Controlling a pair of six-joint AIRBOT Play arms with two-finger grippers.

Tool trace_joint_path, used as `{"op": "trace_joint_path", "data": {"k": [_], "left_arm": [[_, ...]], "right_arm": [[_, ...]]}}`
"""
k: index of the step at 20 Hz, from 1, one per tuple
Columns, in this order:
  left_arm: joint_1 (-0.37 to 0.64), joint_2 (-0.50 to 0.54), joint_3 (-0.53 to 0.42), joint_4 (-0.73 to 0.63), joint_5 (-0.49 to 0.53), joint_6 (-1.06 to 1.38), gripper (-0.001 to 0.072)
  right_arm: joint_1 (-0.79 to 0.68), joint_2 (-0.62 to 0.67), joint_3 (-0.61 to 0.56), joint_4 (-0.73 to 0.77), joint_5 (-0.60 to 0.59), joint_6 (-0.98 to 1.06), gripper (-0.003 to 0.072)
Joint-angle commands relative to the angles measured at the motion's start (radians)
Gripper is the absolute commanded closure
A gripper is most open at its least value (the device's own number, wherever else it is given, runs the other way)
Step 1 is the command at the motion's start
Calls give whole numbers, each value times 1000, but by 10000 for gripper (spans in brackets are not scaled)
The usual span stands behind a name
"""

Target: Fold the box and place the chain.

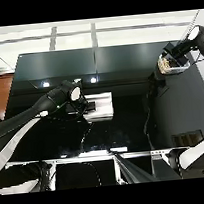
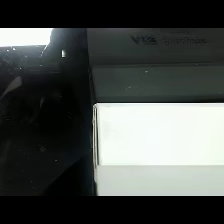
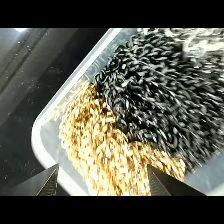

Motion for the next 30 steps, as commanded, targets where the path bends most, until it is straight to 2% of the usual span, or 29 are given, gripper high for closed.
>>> {"op": "trace_joint_path", "data": {"k": [1, 2, 3, 4, 5, 10, 14, 19, 24, 28, 30], "left_arm": [[1, 0, 1, -4, -1, 0, 684], [1, 0, 1, -4, -1, 0, 685], [1, 0, 1, -5, -1, 0, 685], [1, 0, 1, -4, -1, 0, 685], [1, 0, 1, -4, -1, 0, 685], [1, 0, 1, -4, 2, 0, 685], [1, 0, 1, -4, 9, 0, 685], [1, 0, 1, -4, 21, 0, 685], [1, 0, 1, -4, 24, 0, 685], [1, 0, 1, -4, 24, 0, 684], [1, 0, 1, -4, 24, 0, 684]], "right_arm": [[-4, -60, 22, 42, -2, 5, 127], [-4, -66, 22, 49, 3, -8, 254], [-5, -67, 22, 56, 5, -35, 479], [-6, -60, 23, 62, 6, -65, 643], [-6, -44, 23, 63, 8, -102, 669], [-6, 141, 24, 62, 52, -376, 670], [-6, 383, 24, 63, 111, -500, 672], [-6, 697, 24, 92, 115, -560, 674], [-6, 882, 25, 270, 116, -597, 675], [-6, 943, 25, 462, 164, -617, 675], [-6, 946, 25, 581, 225, -630, 674]]}}
